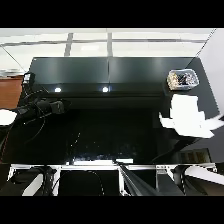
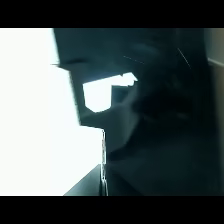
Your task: Fold the box and place the chain.
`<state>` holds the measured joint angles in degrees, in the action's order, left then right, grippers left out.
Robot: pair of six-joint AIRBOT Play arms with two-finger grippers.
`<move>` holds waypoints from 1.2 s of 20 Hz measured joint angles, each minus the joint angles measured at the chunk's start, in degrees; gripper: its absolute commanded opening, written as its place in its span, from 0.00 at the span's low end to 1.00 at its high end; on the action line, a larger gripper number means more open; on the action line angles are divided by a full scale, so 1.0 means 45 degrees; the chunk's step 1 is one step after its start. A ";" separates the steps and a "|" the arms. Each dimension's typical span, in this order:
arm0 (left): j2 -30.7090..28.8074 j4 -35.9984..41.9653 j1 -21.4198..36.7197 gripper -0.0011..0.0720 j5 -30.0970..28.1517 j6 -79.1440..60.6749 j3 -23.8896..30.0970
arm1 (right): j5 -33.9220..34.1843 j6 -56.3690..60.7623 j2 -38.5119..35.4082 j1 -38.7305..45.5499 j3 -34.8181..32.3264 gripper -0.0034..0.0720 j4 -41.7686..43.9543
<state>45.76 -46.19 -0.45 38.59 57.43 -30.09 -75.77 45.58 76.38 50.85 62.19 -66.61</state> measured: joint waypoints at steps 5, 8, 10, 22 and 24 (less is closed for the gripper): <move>0.0049 -0.0010 0.0000 0.98 -0.0112 -0.0005 0.0015 | 0.0593 -0.0019 -0.3196 -0.2375 -0.3201 0.07 0.3347; 0.0262 0.0238 -0.0010 0.98 -0.0126 0.0000 0.0015 | 0.1447 0.0121 -0.4799 -0.4677 -0.5459 0.07 0.5581; 0.0563 0.0709 -0.0010 0.98 0.0126 -0.0005 0.0015 | 0.2667 0.0199 -0.5406 -0.6421 -0.6849 0.07 0.6756; 0.7223 0.3123 -0.1695 0.98 0.3706 0.0311 -0.3424 | 0.9204 0.0408 -0.6057 -1.4163 -0.9797 0.07 0.9695; 0.8548 0.3424 -0.2055 0.98 0.4643 0.0141 -0.4381 | 0.9408 0.0457 -0.6062 -1.4450 -0.9836 0.07 0.9734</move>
<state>84.23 -30.79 -9.69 59.48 58.06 -49.80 -33.43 47.64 49.10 -14.17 17.93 -22.81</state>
